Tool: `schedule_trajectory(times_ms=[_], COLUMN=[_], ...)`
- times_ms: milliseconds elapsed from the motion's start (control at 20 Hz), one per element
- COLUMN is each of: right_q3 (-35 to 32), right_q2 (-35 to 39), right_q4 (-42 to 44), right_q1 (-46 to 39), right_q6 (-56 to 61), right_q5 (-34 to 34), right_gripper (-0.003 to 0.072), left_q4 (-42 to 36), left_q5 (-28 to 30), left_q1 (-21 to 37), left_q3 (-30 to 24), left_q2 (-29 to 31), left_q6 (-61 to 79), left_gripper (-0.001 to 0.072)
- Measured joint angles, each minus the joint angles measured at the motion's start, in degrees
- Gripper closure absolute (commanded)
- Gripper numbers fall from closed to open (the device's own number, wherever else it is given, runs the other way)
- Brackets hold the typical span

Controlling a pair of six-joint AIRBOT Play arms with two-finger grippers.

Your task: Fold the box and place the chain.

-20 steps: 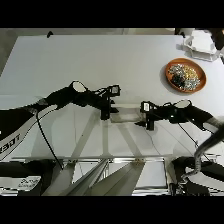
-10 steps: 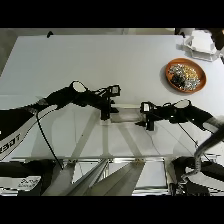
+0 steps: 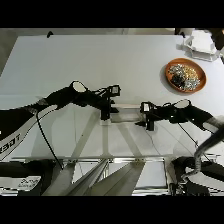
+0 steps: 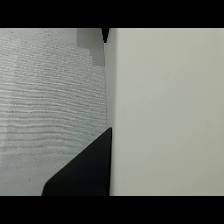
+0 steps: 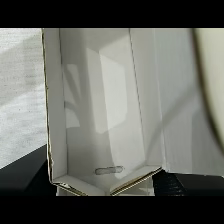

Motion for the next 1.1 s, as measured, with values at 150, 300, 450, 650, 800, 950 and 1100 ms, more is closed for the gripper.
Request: schedule_trajectory(times_ms=[150, 300, 450, 650, 800, 950, 1100], right_q3=[0.00, 0.00, 0.00, 0.00, 0.00, 0.00, 0.00], right_q2=[0.00, 0.00, 0.00, 0.00, 0.00, -0.02, -0.02], right_q4=[-0.02, -0.04, -0.04, -0.04, -0.04, -0.02, -0.02], right_q1=[0.00, 0.00, 0.00, 0.00, 0.00, 0.02, 0.02], right_q6=[0.00, 0.02, 0.02, 0.02, 0.04, 0.15, 0.11], right_q5=[0.00, 0.00, 0.00, 0.00, 0.00, -0.04, -0.02], right_gripper=[0.0206, 0.0206, 0.0206, 0.0206, 0.0206, 0.0206, 0.0206], left_q4=[0.00, 0.00, 0.02, 0.00, 0.00, -0.07, -0.07], left_q5=[0.00, 0.00, 0.00, 0.00, -0.07, -0.11, -0.74], left_q1=[0.00, 0.00, 0.00, 0.00, 0.00, 0.04, 0.39], left_q3=[0.00, 0.00, 0.00, 0.00, 0.00, 0.00, 0.00], left_q2=[0.00, 0.00, 0.00, 0.00, 0.00, 0.00, 0.00], left_q6=[0.00, 0.00, 0.00, 0.00, -0.02, -0.17, -1.88], left_gripper=[0.0698, 0.0698, 0.0698, 0.0698, 0.0575, 0.0295, 0.0290])
